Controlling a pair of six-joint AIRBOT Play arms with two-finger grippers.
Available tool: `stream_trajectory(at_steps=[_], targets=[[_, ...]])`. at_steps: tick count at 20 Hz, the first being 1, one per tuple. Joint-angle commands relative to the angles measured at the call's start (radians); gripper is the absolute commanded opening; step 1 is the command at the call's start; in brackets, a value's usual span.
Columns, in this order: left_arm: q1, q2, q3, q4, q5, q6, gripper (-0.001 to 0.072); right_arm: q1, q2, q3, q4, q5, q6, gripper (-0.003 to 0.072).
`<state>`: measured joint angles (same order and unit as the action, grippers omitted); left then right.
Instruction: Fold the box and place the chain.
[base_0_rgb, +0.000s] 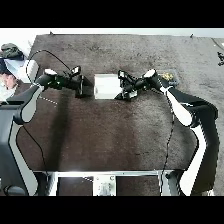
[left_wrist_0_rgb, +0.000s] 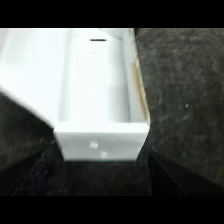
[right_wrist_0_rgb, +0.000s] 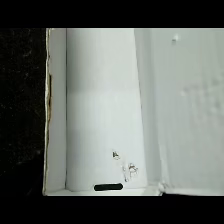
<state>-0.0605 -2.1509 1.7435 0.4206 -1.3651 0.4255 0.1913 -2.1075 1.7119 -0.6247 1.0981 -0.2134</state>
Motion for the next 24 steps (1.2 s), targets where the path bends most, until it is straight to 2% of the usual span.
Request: stream_trajectory(at_steps=[1, 15, 24], targets=[[-0.006, 0.000, 0.015, 0.000, -0.031, 0.002, 0.0720, 0.001, -0.001, 0.000, 0.000, 0.001, 0.000, 0.0471], [-0.082, -0.032, 0.015, 0.011, 0.077, 0.029, 0.0713, 0.001, -0.001, 0.000, 0.000, 0.000, 0.000, 0.0471], [-0.084, -0.050, 0.015, -0.010, 0.103, 0.023, 0.0712, 0.001, -0.001, 0.000, 0.000, 0.001, 0.000, 0.0470]])
